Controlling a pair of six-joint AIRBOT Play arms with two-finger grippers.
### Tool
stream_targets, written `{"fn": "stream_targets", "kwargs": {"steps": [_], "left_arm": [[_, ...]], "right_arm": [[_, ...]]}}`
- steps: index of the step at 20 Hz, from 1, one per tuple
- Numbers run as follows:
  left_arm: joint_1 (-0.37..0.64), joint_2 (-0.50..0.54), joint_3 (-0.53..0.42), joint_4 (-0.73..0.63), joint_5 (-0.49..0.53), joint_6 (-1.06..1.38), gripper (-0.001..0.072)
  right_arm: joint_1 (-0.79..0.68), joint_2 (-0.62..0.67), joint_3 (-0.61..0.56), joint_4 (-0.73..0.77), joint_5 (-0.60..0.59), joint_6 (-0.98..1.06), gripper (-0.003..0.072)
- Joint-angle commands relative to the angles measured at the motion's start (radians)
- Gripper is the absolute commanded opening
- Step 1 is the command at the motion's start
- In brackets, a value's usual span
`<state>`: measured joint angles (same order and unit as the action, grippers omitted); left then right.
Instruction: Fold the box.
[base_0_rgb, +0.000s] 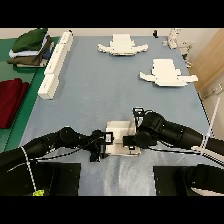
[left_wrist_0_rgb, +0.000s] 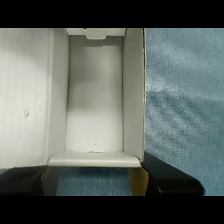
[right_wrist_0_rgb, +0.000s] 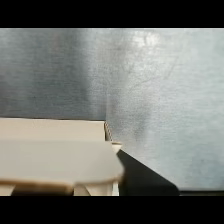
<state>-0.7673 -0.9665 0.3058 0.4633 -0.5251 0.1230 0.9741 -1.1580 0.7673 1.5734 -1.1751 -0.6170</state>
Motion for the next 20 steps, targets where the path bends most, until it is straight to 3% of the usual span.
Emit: {"fn": "stream_targets", "kwargs": {"steps": [1, 3, 4, 5, 10, 11, 12, 13, 17, 18, 19, 20], "left_arm": [[0.0, 0.0, 0.0, 0.0, 0.0, 0.0, 0.0422], [0.0, 0.0, 0.0, 0.0, 0.0, 0.0, 0.0422], [0.0, 0.0, 0.0, 0.0, 0.0, 0.0, 0.0423], [0.0, 0.0, 0.0, 0.0, 0.0, 0.0, 0.0422], [0.0, -0.001, 0.0, 0.0, 0.0, 0.0, 0.0422], [0.0, -0.001, 0.0, 0.0, 0.0, 0.0, 0.0422], [0.0, 0.0, 0.0, 0.0, 0.0, 0.0, 0.0422], [0.0, 0.0, 0.0, 0.0, 0.0, 0.0, 0.0422], [0.0, -0.001, 0.0, 0.0, 0.0, 0.0, 0.0423], [0.0, 0.0, 0.0, 0.0, 0.0, 0.0, 0.0422], [0.0, 0.0, 0.0, 0.0, 0.0, 0.0, 0.0422], [0.0, 0.0, 0.0, 0.0, 0.0, 0.0, 0.0422]], "right_arm": [[0.026, -0.033, 0.016, -0.029, -0.02, 0.064, 0.0364], [0.026, -0.033, 0.017, -0.038, -0.02, 0.068, 0.0231], [0.026, -0.034, 0.017, -0.041, -0.02, 0.068, 0.0046], [0.026, -0.034, 0.017, -0.041, -0.026, 0.068, 0.0003], [0.026, -0.033, 0.017, -0.044, -0.057, 0.067, -0.0001], [0.026, -0.033, 0.017, -0.044, -0.057, 0.067, 0.0036], [0.026, -0.033, 0.017, -0.044, -0.057, 0.067, 0.0246], [0.026, -0.033, 0.017, -0.044, -0.057, 0.067, 0.0391], [0.026, -0.033, 0.017, -0.044, -0.057, 0.067, 0.0391], [0.026, -0.033, 0.017, -0.044, -0.057, 0.067, 0.0328], [0.026, -0.033, 0.017, -0.044, -0.057, 0.066, 0.0088], [0.026, -0.033, 0.017, -0.043, -0.057, 0.066, -0.0001]]}}
